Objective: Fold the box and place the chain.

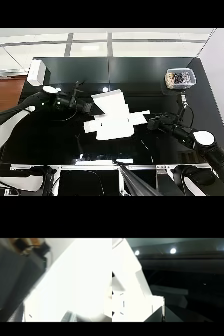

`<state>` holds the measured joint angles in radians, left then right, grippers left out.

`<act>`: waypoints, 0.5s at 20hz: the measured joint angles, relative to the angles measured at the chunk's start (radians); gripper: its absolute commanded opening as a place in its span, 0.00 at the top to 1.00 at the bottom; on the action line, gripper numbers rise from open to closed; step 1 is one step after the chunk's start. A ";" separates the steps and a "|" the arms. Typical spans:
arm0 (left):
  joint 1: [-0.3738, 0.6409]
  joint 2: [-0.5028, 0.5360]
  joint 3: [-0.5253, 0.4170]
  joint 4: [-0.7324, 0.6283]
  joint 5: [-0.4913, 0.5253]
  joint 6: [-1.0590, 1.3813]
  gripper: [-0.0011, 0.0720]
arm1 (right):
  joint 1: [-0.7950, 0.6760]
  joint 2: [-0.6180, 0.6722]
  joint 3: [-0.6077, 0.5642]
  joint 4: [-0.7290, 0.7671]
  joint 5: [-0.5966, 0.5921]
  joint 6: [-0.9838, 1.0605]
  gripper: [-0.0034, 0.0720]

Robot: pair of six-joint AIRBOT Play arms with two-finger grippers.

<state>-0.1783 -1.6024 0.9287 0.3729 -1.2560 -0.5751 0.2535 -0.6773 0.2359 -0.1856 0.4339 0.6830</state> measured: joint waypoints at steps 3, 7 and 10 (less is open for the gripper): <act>-0.014 -0.065 0.066 -0.005 -0.074 0.070 0.31 | 0.005 0.000 0.000 0.001 -0.007 0.011 0.94; -0.023 -0.133 0.144 0.079 -0.209 0.109 0.51 | 0.007 0.000 0.000 0.001 -0.010 0.018 0.94; -0.026 -0.151 0.183 0.155 -0.242 0.117 0.66 | 0.008 0.000 0.000 -0.008 -0.007 0.021 0.94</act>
